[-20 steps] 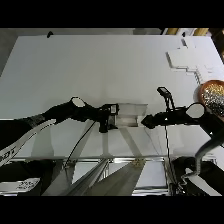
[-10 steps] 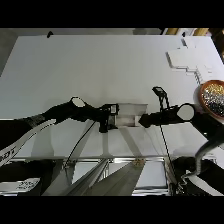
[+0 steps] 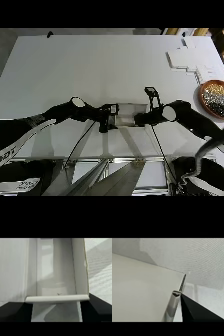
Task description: Fold the box and place the chain.
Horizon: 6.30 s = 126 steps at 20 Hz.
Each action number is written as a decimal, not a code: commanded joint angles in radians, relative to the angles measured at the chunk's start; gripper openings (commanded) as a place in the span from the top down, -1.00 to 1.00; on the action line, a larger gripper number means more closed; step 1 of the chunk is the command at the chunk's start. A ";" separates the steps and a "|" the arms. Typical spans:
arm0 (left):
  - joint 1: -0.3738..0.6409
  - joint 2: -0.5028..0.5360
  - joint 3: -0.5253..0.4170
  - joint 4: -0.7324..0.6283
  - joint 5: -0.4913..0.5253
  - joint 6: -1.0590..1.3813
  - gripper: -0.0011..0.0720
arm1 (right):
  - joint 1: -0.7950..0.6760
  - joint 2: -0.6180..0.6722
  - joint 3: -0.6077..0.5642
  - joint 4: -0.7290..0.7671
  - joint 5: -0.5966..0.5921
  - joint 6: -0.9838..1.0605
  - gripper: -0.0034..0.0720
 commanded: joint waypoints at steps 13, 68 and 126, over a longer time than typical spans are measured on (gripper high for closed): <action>0.000 0.000 0.000 0.000 0.000 0.000 0.75 | 0.097 -0.083 0.060 -0.149 0.076 0.230 0.85; 0.000 0.000 0.000 0.000 0.000 0.000 0.75 | -0.476 0.313 0.098 -0.546 0.193 -0.243 -0.14; 0.000 0.000 0.000 0.000 0.000 0.000 0.75 | -1.169 0.109 0.096 -0.414 -0.198 -0.386 0.85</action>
